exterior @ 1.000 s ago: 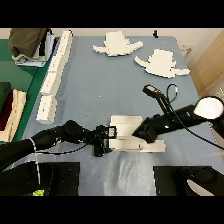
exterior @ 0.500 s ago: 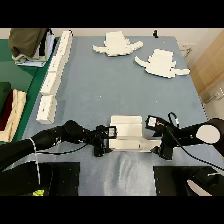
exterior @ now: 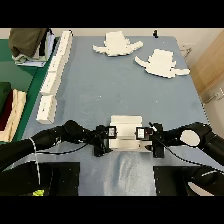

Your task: Fold the box.

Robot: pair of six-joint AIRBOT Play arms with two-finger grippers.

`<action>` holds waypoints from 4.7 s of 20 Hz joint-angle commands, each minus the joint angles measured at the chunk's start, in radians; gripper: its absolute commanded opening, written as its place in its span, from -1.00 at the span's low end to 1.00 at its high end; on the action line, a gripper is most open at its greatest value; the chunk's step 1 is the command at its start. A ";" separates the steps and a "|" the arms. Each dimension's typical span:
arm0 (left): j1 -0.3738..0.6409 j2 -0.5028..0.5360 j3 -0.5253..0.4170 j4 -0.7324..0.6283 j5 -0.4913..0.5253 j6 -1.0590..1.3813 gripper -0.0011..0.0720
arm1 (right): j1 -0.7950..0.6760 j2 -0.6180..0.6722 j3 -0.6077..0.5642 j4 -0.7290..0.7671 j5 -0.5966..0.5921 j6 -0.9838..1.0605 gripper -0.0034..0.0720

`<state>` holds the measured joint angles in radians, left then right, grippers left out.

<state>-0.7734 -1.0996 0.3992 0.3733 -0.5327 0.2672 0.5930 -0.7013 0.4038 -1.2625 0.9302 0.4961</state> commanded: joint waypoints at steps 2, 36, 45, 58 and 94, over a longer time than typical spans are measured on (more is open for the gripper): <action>0.000 0.000 0.001 0.001 0.000 0.002 0.50 | 0.014 -0.008 -0.003 0.049 -0.003 -0.018 -0.22; 0.000 0.000 0.001 0.001 0.000 0.002 0.50 | 0.002 0.156 0.151 -0.458 0.433 0.905 -0.89; 0.000 0.000 0.001 0.001 0.000 0.002 0.50 | -0.473 0.000 0.027 -0.219 0.334 1.200 -0.90; 0.000 0.000 0.001 0.001 0.000 0.002 0.50 | -0.495 -0.001 -0.002 0.345 0.415 0.962 -0.90; 0.000 0.000 0.001 0.001 -0.001 0.002 0.50 | 0.325 -0.440 0.333 -0.338 0.251 1.913 -0.83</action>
<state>-0.7734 -1.0996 0.3992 0.3729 -0.5323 0.2657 0.9043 -1.1263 0.7223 -1.5700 1.1687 2.3676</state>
